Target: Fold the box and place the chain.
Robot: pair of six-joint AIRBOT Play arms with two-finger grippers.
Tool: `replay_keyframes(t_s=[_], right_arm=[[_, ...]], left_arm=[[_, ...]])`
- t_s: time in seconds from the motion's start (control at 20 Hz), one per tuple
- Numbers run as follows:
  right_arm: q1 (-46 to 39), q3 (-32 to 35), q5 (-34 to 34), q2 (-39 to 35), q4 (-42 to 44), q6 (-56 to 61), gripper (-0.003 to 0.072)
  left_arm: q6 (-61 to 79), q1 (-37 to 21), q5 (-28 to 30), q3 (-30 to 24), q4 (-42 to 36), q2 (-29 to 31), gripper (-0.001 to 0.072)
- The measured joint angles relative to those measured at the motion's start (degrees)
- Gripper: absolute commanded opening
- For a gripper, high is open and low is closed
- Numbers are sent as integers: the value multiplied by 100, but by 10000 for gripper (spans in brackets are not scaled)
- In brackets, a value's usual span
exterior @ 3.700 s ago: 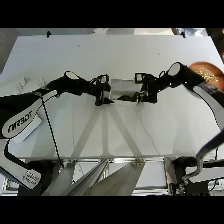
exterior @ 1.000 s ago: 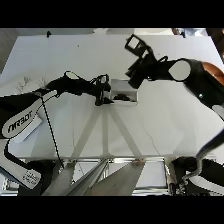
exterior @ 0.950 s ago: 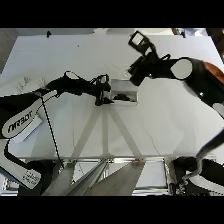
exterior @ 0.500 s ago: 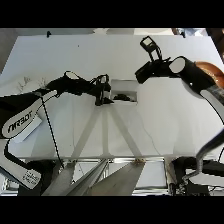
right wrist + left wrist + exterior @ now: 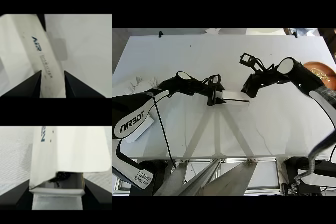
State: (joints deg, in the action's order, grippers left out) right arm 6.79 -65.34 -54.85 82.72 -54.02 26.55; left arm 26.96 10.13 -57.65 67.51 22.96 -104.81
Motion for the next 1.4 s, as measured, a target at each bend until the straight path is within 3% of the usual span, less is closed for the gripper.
replay_keyframes(t_s=[0.35,0.6,0.85,0.95,1.4], right_arm=[[155,0,-236,-50,260,-870,345],[275,0,114,-52,-11,-1187,339],[363,15,468,2,-393,-1156,332],[428,42,503,44,-546,-1099,267],[750,170,372,122,-754,-833,268]], left_arm=[[-2,0,0,0,-2,0,19],[-2,-2,0,0,-2,0,19],[-7,0,0,0,-2,0,19],[-9,-2,0,0,-7,0,19],[-2,0,0,0,-4,0,19]])
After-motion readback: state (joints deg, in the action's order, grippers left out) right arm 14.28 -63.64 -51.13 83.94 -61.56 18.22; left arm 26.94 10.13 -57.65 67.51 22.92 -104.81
